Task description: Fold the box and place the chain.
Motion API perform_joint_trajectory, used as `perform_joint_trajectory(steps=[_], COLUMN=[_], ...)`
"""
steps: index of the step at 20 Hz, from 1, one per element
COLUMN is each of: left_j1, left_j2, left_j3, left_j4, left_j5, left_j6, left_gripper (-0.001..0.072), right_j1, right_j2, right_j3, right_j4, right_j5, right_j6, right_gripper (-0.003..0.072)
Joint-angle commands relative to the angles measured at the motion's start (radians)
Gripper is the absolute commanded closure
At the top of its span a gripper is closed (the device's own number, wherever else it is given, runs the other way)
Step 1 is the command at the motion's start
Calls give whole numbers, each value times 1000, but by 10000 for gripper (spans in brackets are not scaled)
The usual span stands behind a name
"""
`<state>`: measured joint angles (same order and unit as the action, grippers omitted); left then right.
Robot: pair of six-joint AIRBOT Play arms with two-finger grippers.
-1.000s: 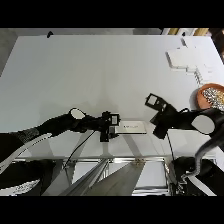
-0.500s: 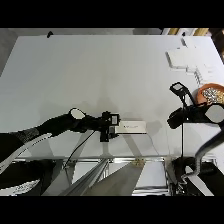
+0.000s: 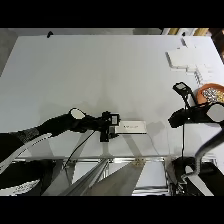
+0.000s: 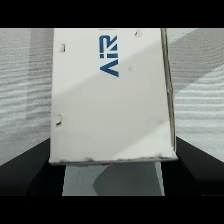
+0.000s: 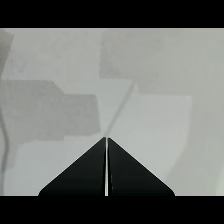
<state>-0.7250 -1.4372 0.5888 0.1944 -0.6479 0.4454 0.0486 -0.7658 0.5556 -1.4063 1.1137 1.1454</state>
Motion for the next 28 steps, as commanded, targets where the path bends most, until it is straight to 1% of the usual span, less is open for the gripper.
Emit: perform_joint_trajectory(steps=[1, 3, 4, 6, 8, 10, 11, 12, 14, 18, 20, 22, 24, 25, 26, 28], left_j1=[2, 10, 22, 64, 134, 238, 306, 377, 552, 881, 995, 1059, 1068, 1068, 1068, 1067], left_j2=[17, 76, 116, 217, 324, 419, 461, 494, 538, 524, 499, 469, 435, 417, 399, 370], left_j3=[0, 0, 0, 0, 0, 0, 0, 0, 0, -1, -3, -3, -3, -3, -3, -3], left_j4=[2, 12, 43, 169, 329, 480, 550, 610, 723, 902, 964, 1028, 1100, 1111, 1112, 1112], left_j5=[-4, -3, -2, 17, 53, 111, 137, 151, 146, 80, 48, 15, -15, -31, -44, -50], left_j6=[-1, -5, -26, -146, -355, -587, -708, -820, -1032, -1369, -1479, -1557, -1600, -1599, -1600, -1668], left_gripper=[436, 436, 436, 436, 437, 436, 436, 436, 436, 434, 434, 430, 428, 425, 385, 126], right_j1=[-1, -1, -1, -1, -1, -1, -1, -1, -1, -1, -1, -1, -1, -1, -1, -1], right_j2=[-1, -1, -1, -1, -1, -1, -1, -1, -1, -1, -1, -1, -1, -1, -1, -1], right_j3=[0, 0, 0, 0, 0, 0, 0, 0, 0, 0, 0, 0, 0, 0, 0, 0], right_j4=[0, 0, 0, 0, 0, 0, 0, 0, 0, 0, 0, 0, 0, 0, 0, 0], right_j5=[1, 1, 1, 1, 1, 1, 1, 1, 1, 1, 1, 1, 1, 1, 1, 1], right_j6=[2, 2, 2, 2, 2, 2, 2, 2, 2, 2, 2, 2, 2, 2, 2, 2], right_gripper=[669, 669, 669, 669, 669, 669, 669, 669, 669, 669, 669, 669, 669, 669, 669, 669])
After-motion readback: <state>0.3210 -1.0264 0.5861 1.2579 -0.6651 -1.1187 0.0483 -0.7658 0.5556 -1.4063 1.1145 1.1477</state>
